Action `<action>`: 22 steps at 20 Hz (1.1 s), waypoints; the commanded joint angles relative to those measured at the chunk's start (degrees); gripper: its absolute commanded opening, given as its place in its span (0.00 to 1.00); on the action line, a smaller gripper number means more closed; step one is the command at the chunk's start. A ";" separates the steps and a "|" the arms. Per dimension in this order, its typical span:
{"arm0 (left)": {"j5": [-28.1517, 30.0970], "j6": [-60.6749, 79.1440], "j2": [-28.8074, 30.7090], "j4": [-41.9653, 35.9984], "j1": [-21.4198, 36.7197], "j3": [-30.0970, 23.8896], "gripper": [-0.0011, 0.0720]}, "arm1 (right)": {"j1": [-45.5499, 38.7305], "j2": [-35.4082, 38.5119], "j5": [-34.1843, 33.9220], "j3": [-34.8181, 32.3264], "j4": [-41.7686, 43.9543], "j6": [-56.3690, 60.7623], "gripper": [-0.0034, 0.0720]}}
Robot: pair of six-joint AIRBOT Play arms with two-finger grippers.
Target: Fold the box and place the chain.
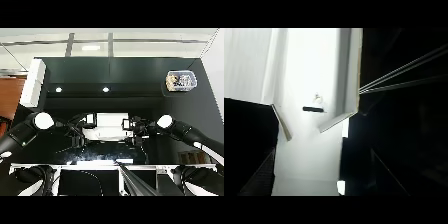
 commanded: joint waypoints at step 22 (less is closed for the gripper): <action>14.27 6.03 -7.02 -22.77 -5.62 -3.04 0.33 | 0.00 0.02 0.04 0.02 0.02 0.00 0.67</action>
